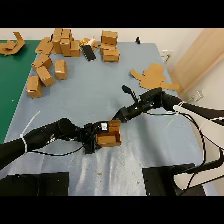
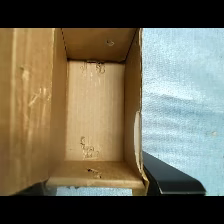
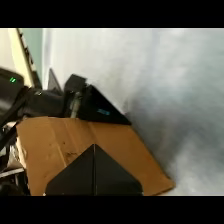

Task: Fold the box.

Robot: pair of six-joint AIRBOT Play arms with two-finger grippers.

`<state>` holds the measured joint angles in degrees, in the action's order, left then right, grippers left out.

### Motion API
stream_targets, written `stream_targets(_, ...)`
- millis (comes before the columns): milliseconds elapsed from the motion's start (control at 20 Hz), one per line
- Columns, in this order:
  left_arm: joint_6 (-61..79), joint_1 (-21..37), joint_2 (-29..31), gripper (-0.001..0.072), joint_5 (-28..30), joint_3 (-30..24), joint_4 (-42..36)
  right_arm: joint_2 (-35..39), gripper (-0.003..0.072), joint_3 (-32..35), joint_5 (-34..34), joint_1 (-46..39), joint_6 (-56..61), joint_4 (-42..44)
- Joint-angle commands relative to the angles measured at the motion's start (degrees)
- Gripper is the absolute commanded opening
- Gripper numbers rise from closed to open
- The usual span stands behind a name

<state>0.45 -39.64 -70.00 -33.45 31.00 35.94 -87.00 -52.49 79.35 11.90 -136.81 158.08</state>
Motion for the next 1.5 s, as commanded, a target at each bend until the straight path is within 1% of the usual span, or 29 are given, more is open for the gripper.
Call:
stream_targets(0,0.0,0.0,0.0,0.05,0.0,0.0,0.0,2.7,0.0006,0.0,3.3,4.5,-8.4,1.4)
stream_targets(100,0.0,0.0,0.0,0.05,0.0,0.0,0.0,7.3,0.0006,0.2,-0.3,7.2,-8.5,-4.1)
stream_targets(150,0.0,0.0,0.0,0.05,0.0,0.0,0.0,9.8,0.0006,1.0,-3.9,8.4,-7.3,-8.0)
stream_targets(250,0.0,0.0,0.0,0.0501,0.0,0.0,0.0,13.8,0.0006,4.0,-10.9,10.6,-6.1,-13.6)
stream_targets(400,0.0,0.0,0.0,0.0501,0.0,0.0,0.0,18.6,0.0006,10.1,-20.8,14.3,-6.2,-18.5)
stream_targets(600,0.0,0.0,0.0,0.0501,0.0,0.0,0.0,29.3,0.0007,18.6,-41.3,23.4,-7.2,-28.3)
stream_targets(650,0.0,0.0,0.0,0.0501,0.0,0.0,0.0,31.6,0.0007,20.2,-44.9,25.1,-7.2,-30.0)
stream_targets(700,0.0,0.0,0.0,0.0501,0.0,0.0,0.0,33.0,0.0008,21.2,-46.5,26.1,-7.2,-30.9)
stream_targets(750,0.0,0.0,0.0,0.05,0.0,0.0,0.0,33.8,0.001,21.5,-47.0,26.8,-7.2,-31.5)
stream_targets(800,0.0,0.0,0.0,0.05,0.0,0.0,0.0,34.0,0.0065,21.5,-47.0,26.8,-7.3,-31.7)
stream_targets(900,0.0,0.0,0.0,0.05,0.0,0.0,0.0,34.3,0.0234,21.5,-46.9,26.8,-9.3,-31.6)
stream_targets(950,0.0,0.0,0.0,0.05,0.0,0.0,0.0,34.7,0.0259,21.5,-46.8,26.8,-10.8,-31.4)
stream_targets(1150,0.0,0.0,0.0,0.05,0.0,0.0,0.0,38.0,0.0259,21.5,-44.6,26.8,-17.4,-28.8)
stream_targets(1200,0.0,0.0,0.0,0.05,0.0,0.0,0.0,38.9,0.0293,21.5,-43.5,26.8,-18.8,-28.0)
stream_targets(1250,0.0,0.0,0.0,0.05,0.0,0.0,0.0,39.5,0.0473,21.5,-42.4,26.8,-20.7,-27.0)
stream_targets(1300,0.0,0.0,0.0,0.05,0.0,0.0,0.0,39.6,0.0531,21.5,-41.3,26.8,-22.6,-26.6)
stream_targets(1450,0.0,0.0,0.0,0.05,0.0,0.0,0.0,37.7,0.0531,21.5,-39.8,26.8,-26.4,-26.6)
